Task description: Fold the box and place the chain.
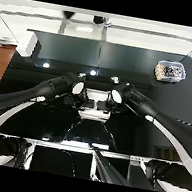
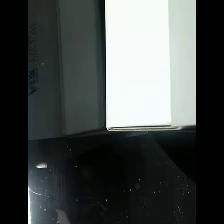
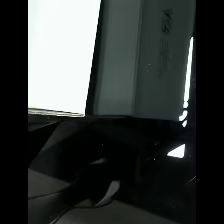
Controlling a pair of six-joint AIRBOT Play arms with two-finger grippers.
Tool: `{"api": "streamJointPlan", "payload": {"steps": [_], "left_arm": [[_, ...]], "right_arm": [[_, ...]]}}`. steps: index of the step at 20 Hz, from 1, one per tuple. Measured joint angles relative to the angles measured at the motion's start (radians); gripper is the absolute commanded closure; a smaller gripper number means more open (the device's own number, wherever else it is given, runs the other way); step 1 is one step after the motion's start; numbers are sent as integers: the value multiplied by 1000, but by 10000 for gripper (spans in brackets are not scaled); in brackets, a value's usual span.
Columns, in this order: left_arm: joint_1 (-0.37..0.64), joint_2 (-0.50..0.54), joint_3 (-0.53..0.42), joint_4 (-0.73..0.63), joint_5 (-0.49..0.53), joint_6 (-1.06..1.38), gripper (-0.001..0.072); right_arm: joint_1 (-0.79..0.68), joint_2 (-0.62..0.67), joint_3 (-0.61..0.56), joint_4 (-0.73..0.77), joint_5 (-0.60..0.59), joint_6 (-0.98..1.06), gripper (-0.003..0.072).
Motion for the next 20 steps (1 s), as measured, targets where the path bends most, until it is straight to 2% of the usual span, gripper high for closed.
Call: {"api": "streamJointPlan", "payload": {"steps": [1, 2, 7, 8, 9, 13, 14, 18, 19, 20], "left_arm": [[0, 0, 0, 1, -1, 0, 680], [0, 0, 0, 0, -3, 2, 680], [0, 0, 0, -2, -4, 1, 680], [0, 0, 0, -2, -4, 2, 679], [0, 0, 0, 0, -2, 2, 680], [0, 0, 0, 2, -2, 2, 680], [0, 0, 0, 2, -2, 3, 680], [0, 0, 0, -1, -1, -1, 679], [0, 0, 0, -1, -1, -1, 680], [0, 0, 0, 0, -1, 2, 680]], "right_arm": [[4, -6, 10, -8, 11, 14, 556], [8, -11, 16, -10, 21, 27, 663], [16, -21, 32, -21, 49, 73, 659], [16, -22, 33, -20, 54, 77, 478], [18, -22, 34, -18, 63, 76, 437], [18, -23, 35, -16, 74, 81, 445], [18, -24, 35, -16, 75, 83, 675], [18, -26, 35, -13, 82, 84, 655], [18, -27, 35, -13, 82, 84, 478], [17, -26, 35, -14, 84, 80, 353]]}}
